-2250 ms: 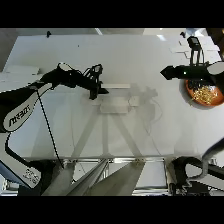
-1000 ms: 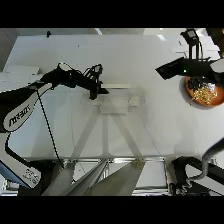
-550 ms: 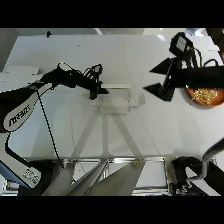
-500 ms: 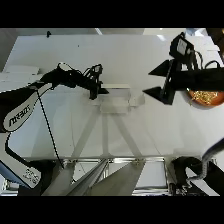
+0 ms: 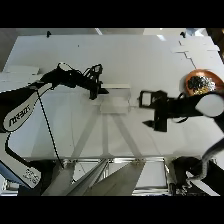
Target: Fold the box and place the chain.
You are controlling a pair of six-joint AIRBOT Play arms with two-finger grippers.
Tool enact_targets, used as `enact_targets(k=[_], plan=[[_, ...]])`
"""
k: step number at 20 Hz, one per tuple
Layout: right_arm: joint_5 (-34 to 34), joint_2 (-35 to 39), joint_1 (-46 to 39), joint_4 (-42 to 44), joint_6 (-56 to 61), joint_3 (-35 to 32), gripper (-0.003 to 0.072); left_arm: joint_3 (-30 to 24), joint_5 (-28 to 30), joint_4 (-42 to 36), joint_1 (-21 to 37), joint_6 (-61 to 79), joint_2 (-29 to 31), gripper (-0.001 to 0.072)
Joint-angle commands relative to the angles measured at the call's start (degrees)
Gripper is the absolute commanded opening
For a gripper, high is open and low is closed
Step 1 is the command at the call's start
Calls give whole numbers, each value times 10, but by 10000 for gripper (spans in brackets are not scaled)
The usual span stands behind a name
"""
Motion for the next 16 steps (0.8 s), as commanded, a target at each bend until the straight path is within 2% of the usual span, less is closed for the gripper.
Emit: enact_targets(k=[1,3,6,7,12,16], plan=[[-17,-7,37,29,-1,-42,663,0,0,0,0,0,0,14],[-120,-7,37,79,-3,-70,663,0,0,0,0,0,0,14],[-278,-18,37,91,-4,-110,663,0,0,0,0,0,0,14],[-300,-33,37,91,-17,-115,663,0,0,0,0,0,0,14],[-318,-144,37,94,-78,-115,663,0,0,0,0,0,0,14],[-411,-195,37,121,-76,-115,663,0,0,0,0,0,0,14]])
